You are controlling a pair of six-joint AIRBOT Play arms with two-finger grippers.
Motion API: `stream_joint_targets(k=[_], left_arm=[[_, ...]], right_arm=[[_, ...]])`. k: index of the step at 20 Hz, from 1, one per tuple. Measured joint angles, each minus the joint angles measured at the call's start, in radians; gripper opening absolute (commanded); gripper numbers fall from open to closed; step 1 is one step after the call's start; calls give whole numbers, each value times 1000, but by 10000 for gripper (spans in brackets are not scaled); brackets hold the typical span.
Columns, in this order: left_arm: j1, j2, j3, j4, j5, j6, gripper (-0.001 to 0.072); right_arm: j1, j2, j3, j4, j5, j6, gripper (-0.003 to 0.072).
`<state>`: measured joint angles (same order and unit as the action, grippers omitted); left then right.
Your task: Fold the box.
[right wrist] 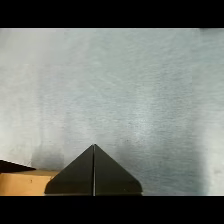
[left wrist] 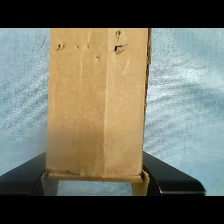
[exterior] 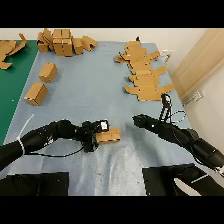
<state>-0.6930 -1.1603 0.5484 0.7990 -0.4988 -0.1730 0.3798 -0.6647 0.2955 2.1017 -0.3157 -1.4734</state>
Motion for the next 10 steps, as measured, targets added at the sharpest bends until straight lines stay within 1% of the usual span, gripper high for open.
stream_joint_targets(k=[2,5,7,10], left_arm=[[0,0,0,-8,19,-9,512],[27,5,8,-10,91,-94,512],[79,9,27,-9,124,-151,511],[221,13,58,-7,148,-217,511]], right_arm=[[-2,-21,0,20,1,0,6],[-4,-44,0,66,2,1,5],[-4,-51,0,86,2,1,6],[-4,-56,0,101,2,2,5]])
